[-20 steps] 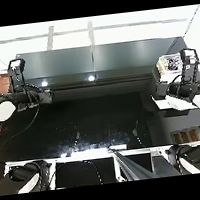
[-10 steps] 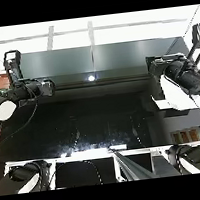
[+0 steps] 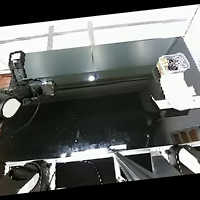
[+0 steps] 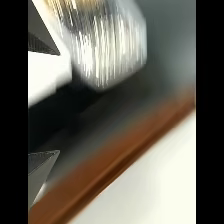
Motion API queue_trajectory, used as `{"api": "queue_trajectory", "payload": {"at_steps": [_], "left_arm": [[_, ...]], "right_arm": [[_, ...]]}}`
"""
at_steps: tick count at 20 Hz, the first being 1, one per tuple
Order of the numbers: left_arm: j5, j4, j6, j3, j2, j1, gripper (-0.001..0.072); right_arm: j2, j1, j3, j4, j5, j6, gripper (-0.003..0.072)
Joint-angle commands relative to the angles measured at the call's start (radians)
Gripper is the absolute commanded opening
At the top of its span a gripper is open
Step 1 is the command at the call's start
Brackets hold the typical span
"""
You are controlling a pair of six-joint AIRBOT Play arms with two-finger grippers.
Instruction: Fold the box and place the chain.
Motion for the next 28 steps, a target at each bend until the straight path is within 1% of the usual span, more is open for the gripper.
{"api": "queue_trajectory", "payload": {"at_steps": [1,2,3,5,7,9,13,14,15,16,17,18,19,20,21,22,26,28], "left_arm": [[-0.003,0.0,0.002,0.0,-0.003,0.001,0.0703],[-0.003,0.0,0.004,0.0,-0.003,0.001,0.0703],[-0.003,0.0,0.004,0.0,-0.003,0.001,0.0703],[-0.004,0.0,0.004,0.0,-0.003,0.001,0.0703],[-0.005,0.0,0.004,0.0,-0.003,0.001,0.0703],[-0.008,0.0,0.004,0.0,-0.003,0.001,0.0703],[-0.024,-0.002,0.004,0.0,-0.003,0.0,0.0703],[-0.027,-0.002,0.004,0.0,-0.003,0.0,0.0703],[-0.027,-0.002,0.004,0.0,-0.003,0.0,0.0703],[-0.027,-0.002,0.004,0.0,-0.003,0.0,0.0703],[-0.027,-0.004,0.004,0.0,-0.003,0.001,0.0703],[-0.027,-0.004,0.004,0.0,-0.003,0.001,0.0703],[-0.027,-0.005,0.004,0.0,-0.003,0.001,0.0703],[-0.027,-0.005,0.004,0.0,-0.003,0.001,0.0703],[-0.027,-0.005,0.004,0.0,-0.003,0.001,0.0703],[-0.026,-0.004,0.004,0.0,-0.003,0.001,0.0703],[-0.026,-0.004,0.004,0.0,-0.003,0.001,0.0703],[-0.026,-0.005,0.004,0.0,-0.003,0.001,0.0703]], "right_arm": [[-0.162,-0.418,0.113,0.378,0.208,-0.27,0.072],[-0.205,-0.488,0.128,0.528,0.273,-0.41,0.072],[-0.247,-0.544,0.139,0.645,0.334,-0.525,0.072],[-0.323,-0.602,0.16,0.747,0.434,-0.664,0.072],[-0.411,-0.603,0.201,0.769,0.558,-0.809,0.072],[-0.505,-0.579,0.265,0.734,0.663,-0.893,0.072],[-0.644,-0.486,0.425,0.554,0.69,-0.939,0.0718],[-0.679,-0.464,0.462,0.515,0.707,-0.945,0.0606],[-0.709,-0.444,0.493,0.488,0.707,-0.957,0.0591],[-0.732,-0.43,0.515,0.491,0.706,-0.981,0.0591],[-0.753,-0.418,0.537,0.493,0.706,-0.989,0.0546],[-0.77,-0.412,0.553,0.492,0.71,-0.99,0.0545],[-0.779,-0.411,0.561,0.493,0.712,-0.993,0.0521],[-0.779,-0.411,0.562,0.492,0.712,-0.994,0.0359],[-0.779,-0.414,0.562,0.496,0.726,-0.993,0.0177],[-0.779,-0.418,0.562,0.509,0.755,-1.0,0.0013],[-0.774,-0.442,0.562,0.66,0.845,-1.011,0.0018],[-0.743,-0.431,0.542,0.717,0.843,-1.014,0.0018]]}}
